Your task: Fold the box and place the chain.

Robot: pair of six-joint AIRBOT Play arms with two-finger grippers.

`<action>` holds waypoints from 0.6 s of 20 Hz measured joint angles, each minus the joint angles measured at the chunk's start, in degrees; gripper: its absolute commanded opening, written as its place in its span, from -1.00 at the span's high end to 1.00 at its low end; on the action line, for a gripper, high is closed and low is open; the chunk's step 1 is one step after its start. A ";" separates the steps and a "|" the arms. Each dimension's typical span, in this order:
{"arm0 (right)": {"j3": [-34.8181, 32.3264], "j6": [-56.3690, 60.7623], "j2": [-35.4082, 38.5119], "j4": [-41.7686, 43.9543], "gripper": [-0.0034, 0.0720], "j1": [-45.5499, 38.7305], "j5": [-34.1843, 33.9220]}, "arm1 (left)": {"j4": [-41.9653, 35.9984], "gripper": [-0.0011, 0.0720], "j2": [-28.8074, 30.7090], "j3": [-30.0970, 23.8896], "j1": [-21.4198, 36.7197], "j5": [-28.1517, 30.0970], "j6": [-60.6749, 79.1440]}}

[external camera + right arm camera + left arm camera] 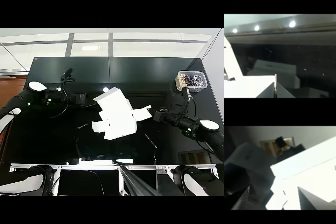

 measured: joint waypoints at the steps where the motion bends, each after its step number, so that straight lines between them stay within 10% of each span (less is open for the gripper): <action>1: 0.00 -0.20 0.00 -0.28 0.86 0.02 -0.76 | 0.68 -0.96 -0.13 0.11 -0.04 -0.02 -0.02; 12: 0.66 -0.98 0.00 -3.37 0.86 0.20 -2.95 | -2.75 -0.96 -4.63 0.42 -5.31 1.55 4.17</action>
